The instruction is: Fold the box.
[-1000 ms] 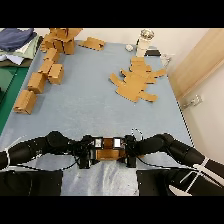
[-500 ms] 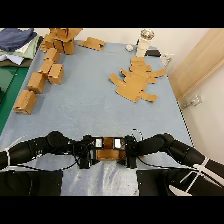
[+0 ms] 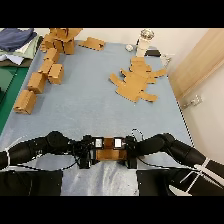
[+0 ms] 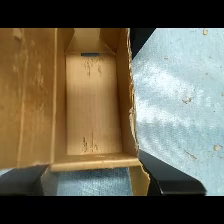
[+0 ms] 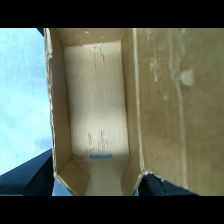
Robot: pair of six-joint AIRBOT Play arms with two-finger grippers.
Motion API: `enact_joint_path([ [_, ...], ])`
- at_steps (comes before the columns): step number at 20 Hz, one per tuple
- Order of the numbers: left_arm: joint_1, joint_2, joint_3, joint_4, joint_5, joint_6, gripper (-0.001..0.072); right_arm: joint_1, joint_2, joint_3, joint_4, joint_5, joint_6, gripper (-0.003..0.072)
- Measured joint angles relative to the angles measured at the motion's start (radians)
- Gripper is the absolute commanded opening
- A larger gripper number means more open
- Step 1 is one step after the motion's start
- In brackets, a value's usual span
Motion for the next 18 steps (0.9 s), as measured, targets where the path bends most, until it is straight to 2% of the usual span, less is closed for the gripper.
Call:
enact_joint_path([
  [8, 0.0, 0.0, 0.0, 0.0, 0.0, -0.001, 0.0524, 0.0, 0.156, 0.0, -0.143, -0.088, 0.133, 0.0703],
  [13, 0.0, 0.0, 0.0, 0.0, 0.0, 0.0, 0.0524, 0.0, 0.295, 0.0, -0.231, -0.127, 0.309, 0.0702],
  [18, 0.0, 0.0, 0.0, 0.0, 0.0, 0.0, 0.0524, 0.0, 0.464, 0.0, -0.22, -0.169, 0.579, 0.0701],
])
